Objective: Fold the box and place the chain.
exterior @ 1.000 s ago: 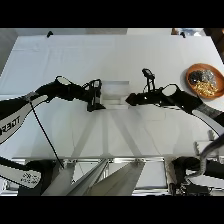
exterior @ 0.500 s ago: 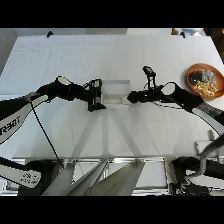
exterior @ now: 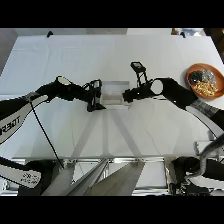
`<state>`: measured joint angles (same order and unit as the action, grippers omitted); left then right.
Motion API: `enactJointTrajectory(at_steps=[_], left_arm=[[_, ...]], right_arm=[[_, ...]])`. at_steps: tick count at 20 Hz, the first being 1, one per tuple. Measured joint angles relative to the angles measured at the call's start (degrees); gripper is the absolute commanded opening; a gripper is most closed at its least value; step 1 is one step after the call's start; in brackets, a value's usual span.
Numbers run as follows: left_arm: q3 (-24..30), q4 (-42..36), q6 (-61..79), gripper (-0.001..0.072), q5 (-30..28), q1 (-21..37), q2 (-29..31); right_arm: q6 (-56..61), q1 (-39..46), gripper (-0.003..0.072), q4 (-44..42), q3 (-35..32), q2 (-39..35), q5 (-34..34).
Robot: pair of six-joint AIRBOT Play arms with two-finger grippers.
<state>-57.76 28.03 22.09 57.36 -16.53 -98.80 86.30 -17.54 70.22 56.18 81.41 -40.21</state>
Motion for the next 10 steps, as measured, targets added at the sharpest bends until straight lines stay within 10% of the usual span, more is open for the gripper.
enactJointTrajectory(at_steps=[10], left_arm=[[0.0,-0.1,0.0,0.0145,-0.1,0.0,0.0]], right_arm=[[16.3,-4.9,0.0295,14.4,1.9,5.4,-5.4]])
